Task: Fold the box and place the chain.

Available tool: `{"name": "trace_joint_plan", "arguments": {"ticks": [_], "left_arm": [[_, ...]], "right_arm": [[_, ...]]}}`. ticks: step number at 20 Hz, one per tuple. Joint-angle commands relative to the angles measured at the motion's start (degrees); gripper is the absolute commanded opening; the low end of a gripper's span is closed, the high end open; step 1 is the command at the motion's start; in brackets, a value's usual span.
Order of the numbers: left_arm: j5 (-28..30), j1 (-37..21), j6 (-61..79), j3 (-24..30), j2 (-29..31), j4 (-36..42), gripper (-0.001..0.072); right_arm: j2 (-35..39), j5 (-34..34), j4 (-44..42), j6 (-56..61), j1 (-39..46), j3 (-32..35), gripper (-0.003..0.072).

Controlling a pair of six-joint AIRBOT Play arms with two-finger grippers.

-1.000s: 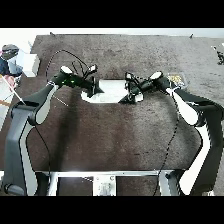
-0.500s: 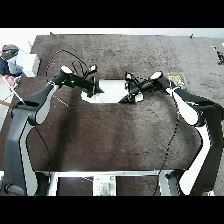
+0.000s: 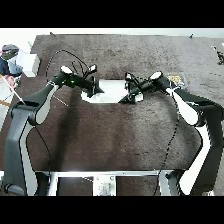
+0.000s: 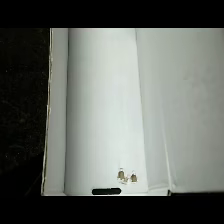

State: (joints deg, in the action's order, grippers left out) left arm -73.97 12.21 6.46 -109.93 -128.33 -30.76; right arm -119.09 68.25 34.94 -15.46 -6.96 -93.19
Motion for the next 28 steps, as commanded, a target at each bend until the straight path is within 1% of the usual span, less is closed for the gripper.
{"name": "trace_joint_plan", "arguments": {"ticks": [1,2,3,5,7,11,13,14,15,16,17,19,21,24,25,26,28], "left_arm": [[-0.59,0.0,0.02,-0.07,0.04,1.77,0.0017],[-1.03,-0.09,0.04,-0.07,0.07,3.04,0.0212],[-1.62,-0.2,0.07,-0.07,0.07,4.72,0.0305],[-2.78,-0.98,0.02,-0.07,0.63,7.13,0.0293],[-5.73,-2.58,-0.22,-0.37,2.27,7.82,0.0293],[-17.33,-7.52,-5.49,-2.43,7.28,9.03,0.0293],[-22.34,-8.13,-10.51,-2.49,8.66,11.52,0.0292],[-23.58,-7.56,-12.5,-2.49,8.61,10.93,0.0262],[-23.65,-6.71,-12.61,-2.38,8.46,9.09,0.0118],[-23.12,-5.68,-11.93,-1.99,8.44,6.73,0.0028],[-21.64,-4.7,-12.0,-1.53,8.44,5.27,0.0022],[-16.98,-3.04,-11.98,-0.59,8.35,4.74,0.0021],[-10.73,-1.22,-11.98,-0.59,7.78,4.13,0.0021],[0.81,1.27,-11.98,-0.59,6.71,3.78,0.0021],[3.82,1.84,-12.0,-0.59,6.54,3.74,0.0021],[6.08,2.29,-12.0,-0.59,6.29,3.74,0.0021],[8.52,2.4,-12.0,-0.59,6.29,3.69,0.0021]], "right_arm": [[-0.02,-0.11,-0.04,0.04,0.0,0.0,0.0439],[-0.04,-0.11,-0.04,0.04,0.0,0.0,0.0439],[-0.02,-0.09,-0.04,0.04,-0.02,0.0,0.0439],[-0.02,-0.09,-0.04,0.04,0.0,0.0,0.0439],[-0.04,-0.11,-0.04,0.04,0.0,0.0,0.0439],[-0.04,-0.11,-0.04,0.04,0.0,0.0,0.0439],[-0.02,-0.11,-0.04,0.04,0.0,0.0,0.0439],[-0.04,-0.09,-0.04,0.04,0.0,0.0,0.0439],[-0.02,-0.09,-0.04,0.04,0.0,0.0,0.0439],[-0.04,-0.09,-0.04,0.04,0.0,0.0,0.0439],[-0.04,-0.11,-0.04,0.04,0.0,0.0,0.0439],[-0.02,-0.09,-0.04,0.04,0.0,0.0,0.0439],[-0.02,-0.09,-0.04,0.04,0.0,0.0,0.0439],[-0.02,-0.11,-0.04,0.04,0.0,0.0,0.0439],[-0.02,-0.11,-0.04,0.04,0.0,0.0,0.0439],[-0.04,-0.11,-0.04,0.04,0.0,0.0,0.0439],[-0.02,-0.09,-0.04,0.04,0.0,0.0,0.0439]]}}
